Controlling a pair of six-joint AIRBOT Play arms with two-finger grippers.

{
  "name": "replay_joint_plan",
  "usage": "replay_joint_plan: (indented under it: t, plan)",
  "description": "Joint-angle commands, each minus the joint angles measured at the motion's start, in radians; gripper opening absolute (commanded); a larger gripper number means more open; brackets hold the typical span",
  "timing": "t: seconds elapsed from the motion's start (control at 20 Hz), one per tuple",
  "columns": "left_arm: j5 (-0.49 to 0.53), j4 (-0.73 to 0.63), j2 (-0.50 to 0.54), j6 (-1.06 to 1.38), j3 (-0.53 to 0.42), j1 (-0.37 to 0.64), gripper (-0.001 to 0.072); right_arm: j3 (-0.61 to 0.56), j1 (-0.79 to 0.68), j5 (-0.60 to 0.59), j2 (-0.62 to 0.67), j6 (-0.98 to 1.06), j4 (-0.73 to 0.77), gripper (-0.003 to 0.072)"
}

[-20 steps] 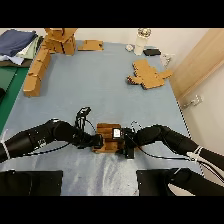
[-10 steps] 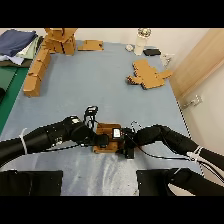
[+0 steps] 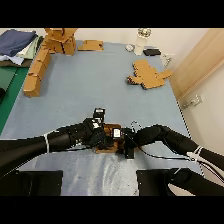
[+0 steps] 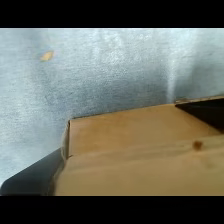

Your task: Fold the box.

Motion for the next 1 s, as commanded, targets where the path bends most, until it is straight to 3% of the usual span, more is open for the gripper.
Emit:
replay_joint_plan:
  t: [0.0,0.15,0.35,0.65,0.7,0.75,0.8,0.95]
  plan:
    - [-0.021,0.018,-0.043,-0.024,0.040,-0.013,0.0437,0.000,0.000,0.000,-0.001,0.000,0.000,0.0448]
    - [-0.069,0.017,-0.057,-0.064,0.039,-0.013,0.0414,0.000,0.000,0.000,-0.001,0.000,0.000,0.0449]
    - [-0.087,0.005,-0.057,-0.071,0.039,-0.013,0.0014,0.000,0.000,0.000,-0.001,0.000,0.000,0.0448]
    - [-0.087,-0.025,-0.056,-0.069,0.039,-0.013,0.0016,0.000,0.000,0.000,-0.001,0.000,0.000,0.0448]
    - [-0.087,-0.032,-0.055,-0.058,0.039,-0.013,0.0087,0.000,0.000,0.000,-0.001,0.000,0.000,0.0448]
    - [-0.089,-0.037,-0.053,-0.060,0.039,-0.012,0.0378,0.000,0.000,0.000,-0.001,0.000,0.000,0.0448]
    - [-0.089,-0.049,-0.051,-0.060,0.040,-0.010,0.0524,0.000,0.000,0.000,-0.001,0.000,0.000,0.0448]
    - [-0.091,-0.045,-0.026,-0.059,0.039,-0.010,0.0526,0.000,0.000,0.000,-0.001,0.000,0.000,0.0449]
